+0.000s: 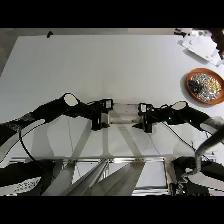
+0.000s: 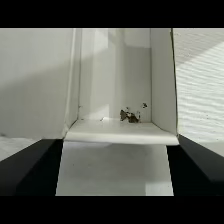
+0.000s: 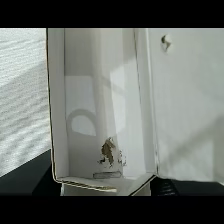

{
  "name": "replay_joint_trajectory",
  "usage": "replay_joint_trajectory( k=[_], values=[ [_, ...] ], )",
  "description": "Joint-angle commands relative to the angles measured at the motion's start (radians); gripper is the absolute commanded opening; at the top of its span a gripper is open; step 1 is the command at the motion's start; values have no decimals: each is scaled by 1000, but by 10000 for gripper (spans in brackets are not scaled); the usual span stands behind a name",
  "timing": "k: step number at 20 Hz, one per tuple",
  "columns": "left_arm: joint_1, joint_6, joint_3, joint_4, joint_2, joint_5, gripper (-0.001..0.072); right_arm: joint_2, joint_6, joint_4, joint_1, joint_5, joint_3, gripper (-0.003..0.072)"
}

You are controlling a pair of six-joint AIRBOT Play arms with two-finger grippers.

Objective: Fold the box and place the chain.

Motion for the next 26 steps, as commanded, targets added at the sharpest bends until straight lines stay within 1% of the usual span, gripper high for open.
replay_joint_trajectory(
  k=[1, 4, 9, 17, 18, 19, 20, 21, 22, 24, 25, 26],
  values=[
    [1, 10, 1, -18, -5, 19, 716, 0, 0, 0, 0, 0, 0, 303],
    [-2, 10, 1, -17, -15, 19, 715, 0, 0, 0, 0, 0, 0, 303],
    [-37, 40, 1, -21, -46, 24, 712, 0, 0, 0, 0, 0, 0, 303],
    [-56, 40, 1, -21, -48, 32, 691, 0, 0, 0, 0, 0, 0, 303],
    [-59, 40, 1, -21, -48, 33, 636, 0, 0, 0, 0, 0, 0, 303],
    [-61, 40, 1, -21, -48, 31, 497, 0, 0, 0, 0, 0, 0, 303],
    [-62, 40, 1, -21, -48, 27, 415, 0, 0, 0, 0, 0, 0, 303],
    [-62, 39, 1, -21, -48, 23, 310, 0, 0, 0, 0, 0, 0, 303],
    [-62, 39, 1, -21, -48, 19, 251, 0, 0, 0, 0, 0, 0, 303],
    [-62, 34, 1, -21, -48, 16, 245, 0, 0, 0, 0, 0, 0, 303],
    [-64, 32, 1, -21, -48, 13, 191, 0, 0, 0, 0, 0, 0, 303],
    [-69, 32, 1, -21, -48, 13, 194, 0, 0, 0, 0, 0, 0, 303]
  ],
)
